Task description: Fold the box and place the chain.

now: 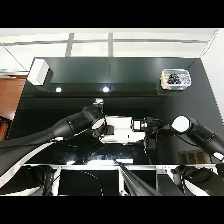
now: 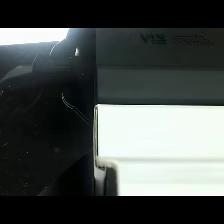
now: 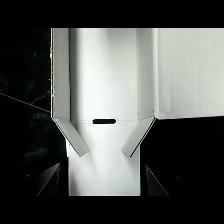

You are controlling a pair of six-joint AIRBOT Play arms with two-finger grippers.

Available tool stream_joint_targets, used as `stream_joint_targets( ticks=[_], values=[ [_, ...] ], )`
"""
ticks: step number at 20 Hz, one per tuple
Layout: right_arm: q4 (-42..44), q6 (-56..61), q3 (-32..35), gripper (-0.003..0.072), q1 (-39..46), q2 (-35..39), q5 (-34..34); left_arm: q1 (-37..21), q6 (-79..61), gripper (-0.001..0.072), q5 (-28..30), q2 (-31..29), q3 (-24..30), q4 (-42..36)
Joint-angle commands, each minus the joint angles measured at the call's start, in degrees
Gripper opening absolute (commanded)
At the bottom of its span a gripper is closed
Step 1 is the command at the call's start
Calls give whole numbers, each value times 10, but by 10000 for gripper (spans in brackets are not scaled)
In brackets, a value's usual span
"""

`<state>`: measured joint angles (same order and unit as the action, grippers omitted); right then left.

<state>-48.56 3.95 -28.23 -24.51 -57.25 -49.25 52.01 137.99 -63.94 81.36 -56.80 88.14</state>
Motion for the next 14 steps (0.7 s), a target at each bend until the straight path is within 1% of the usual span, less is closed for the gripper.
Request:
stream_joint_targets(
  ticks=[1, 3, 4, 5, 6, 7, 8, 10, 14],
  values=[
    [18, -26, 0, 632, -14, -10, 18, 0, 0, 25, 4, 0, 0, -1],
    [48, -40, 0, 630, -32, -20, 40, 0, 0, 25, 4, 0, 0, -1],
    [51, -39, 0, 547, -39, -23, 48, 0, 0, 25, 4, 0, 0, -2],
    [51, -32, 0, 355, -42, -23, 47, 0, 1, 25, 3, 0, 0, -1],
    [55, -14, 0, 211, -42, -23, 45, 0, 0, 25, 3, 0, 0, -2],
    [55, 12, 0, 156, -42, -23, 45, 0, 0, 25, 4, 0, 0, -2],
    [55, 31, 0, 128, -42, -23, 45, 0, 0, 25, 4, 0, 0, -1],
    [66, 62, 0, 128, -42, -24, 45, 0, 0, 25, 4, 0, 0, -1],
    [116, 62, 0, 129, -57, -42, 51, 0, 0, 25, 4, 0, 0, -2]
  ],
)
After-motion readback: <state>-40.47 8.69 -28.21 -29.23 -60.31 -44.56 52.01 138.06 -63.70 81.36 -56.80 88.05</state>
